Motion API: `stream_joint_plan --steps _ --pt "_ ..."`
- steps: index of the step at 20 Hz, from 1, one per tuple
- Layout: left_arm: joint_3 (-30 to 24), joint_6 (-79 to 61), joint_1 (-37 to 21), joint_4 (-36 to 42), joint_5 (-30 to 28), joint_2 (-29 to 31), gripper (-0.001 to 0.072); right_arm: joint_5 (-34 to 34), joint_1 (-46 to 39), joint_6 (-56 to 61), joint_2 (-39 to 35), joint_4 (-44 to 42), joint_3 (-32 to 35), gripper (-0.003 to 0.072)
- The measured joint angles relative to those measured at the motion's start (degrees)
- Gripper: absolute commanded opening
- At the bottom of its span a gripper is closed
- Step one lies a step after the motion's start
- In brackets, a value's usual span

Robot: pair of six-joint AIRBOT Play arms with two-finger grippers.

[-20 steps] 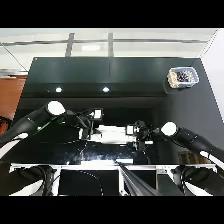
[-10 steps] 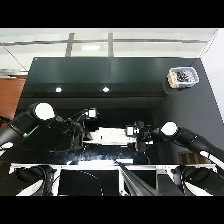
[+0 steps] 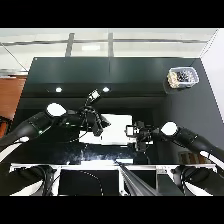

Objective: Fold the box and place the chain.

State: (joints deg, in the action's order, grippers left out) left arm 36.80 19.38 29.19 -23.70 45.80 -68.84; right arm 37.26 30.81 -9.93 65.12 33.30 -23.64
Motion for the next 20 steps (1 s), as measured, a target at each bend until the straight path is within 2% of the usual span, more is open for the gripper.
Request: stream_joint_plan --steps 6,10,13,17,18,19,20 --pt "-0.1 -1.0 0.2 -1.0 -2.4 -4.8 0.0024 0.0 0.0 0.1 0.0 -0.1 0.0 0.0481" --pt "0.2 -1.1 1.4 -8.1 -3.2 -5.6 0.0024 0.2 0.0 0.0 0.0 0.0 0.0 0.0482" --pt "1.0 -1.0 0.6 -12.5 -3.2 -3.3 0.0024 0.2 0.0 -0.1 0.0 0.0 0.0 0.0481" --pt "1.3 1.0 -4.2 -19.0 -0.9 5.2 0.0027 0.1 0.0 -0.1 0.0 0.0 0.0 0.0482" --pt "1.4 0.9 -5.9 -20.8 1.3 7.3 0.0065 0.1 0.0 -0.1 0.0 0.0 0.0 0.0481" --pt "1.2 -0.5 -7.0 -22.3 4.2 8.9 0.0409 0.1 0.0 -0.1 0.0 0.0 0.0 0.0481" --pt "0.6 -3.1 -7.7 -23.6 7.9 10.0 0.0717 0.1 0.0 0.0 0.0 0.0 0.0 0.0481"
